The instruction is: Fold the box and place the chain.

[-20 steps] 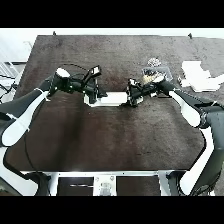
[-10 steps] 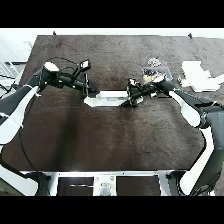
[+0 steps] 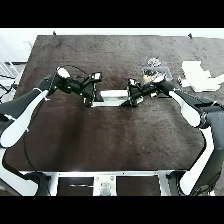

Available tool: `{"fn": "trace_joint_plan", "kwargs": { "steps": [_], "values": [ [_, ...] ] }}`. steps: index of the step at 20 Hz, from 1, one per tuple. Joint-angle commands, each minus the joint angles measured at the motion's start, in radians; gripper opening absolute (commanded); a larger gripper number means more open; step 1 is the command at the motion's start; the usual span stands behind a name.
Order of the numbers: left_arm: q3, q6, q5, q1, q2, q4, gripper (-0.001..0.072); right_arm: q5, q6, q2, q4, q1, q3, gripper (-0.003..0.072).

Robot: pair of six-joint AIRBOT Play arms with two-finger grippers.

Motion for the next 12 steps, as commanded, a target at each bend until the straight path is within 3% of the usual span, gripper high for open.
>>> {"fn": "trace_joint_plan", "kwargs": {
  "steps": [1,5,12],
  "values": [
    [-0.003,0.076,0.157,-0.014,-0.001,-0.097,0.0012,0.0,0.0,0.0,0.0,0.001,0.0,0.0578],
    [-0.002,0.151,0.341,-0.014,-0.001,-0.197,0.0012,0.0,0.0,0.0,0.0,0.001,0.0,0.0578],
    [0.011,0.167,0.402,-0.014,-0.045,-0.204,0.0012,0.0,0.0,0.0,0.0,0.001,0.0,0.0578]
  ]
}}
